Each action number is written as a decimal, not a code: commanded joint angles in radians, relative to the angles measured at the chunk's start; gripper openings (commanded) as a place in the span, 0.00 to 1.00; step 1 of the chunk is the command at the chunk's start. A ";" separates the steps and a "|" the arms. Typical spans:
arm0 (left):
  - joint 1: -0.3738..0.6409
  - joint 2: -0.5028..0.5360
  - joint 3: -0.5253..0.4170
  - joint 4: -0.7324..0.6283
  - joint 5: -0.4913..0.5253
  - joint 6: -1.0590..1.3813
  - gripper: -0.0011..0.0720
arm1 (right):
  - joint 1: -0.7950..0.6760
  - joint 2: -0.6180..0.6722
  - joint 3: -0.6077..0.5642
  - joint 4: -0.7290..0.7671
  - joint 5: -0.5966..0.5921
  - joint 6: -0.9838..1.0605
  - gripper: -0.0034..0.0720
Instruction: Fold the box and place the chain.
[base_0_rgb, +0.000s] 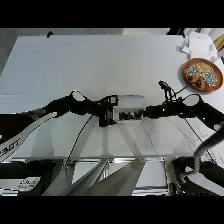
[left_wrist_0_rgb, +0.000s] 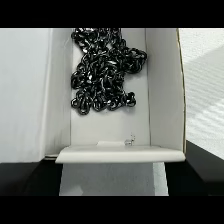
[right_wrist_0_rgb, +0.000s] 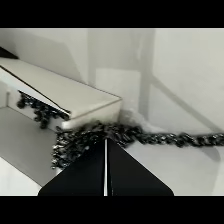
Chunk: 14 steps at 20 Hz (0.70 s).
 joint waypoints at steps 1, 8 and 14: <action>0.000 0.000 0.000 0.000 0.000 -0.002 0.36 | 0.000 0.006 0.000 -0.110 -0.019 0.039 0.05; 0.000 0.000 0.000 0.000 0.000 -0.001 0.36 | 0.000 0.006 0.000 -0.005 -0.056 -0.007 0.05; 0.000 0.000 0.000 0.000 0.000 -0.001 0.36 | 0.000 0.006 0.000 0.016 -0.056 -0.049 0.05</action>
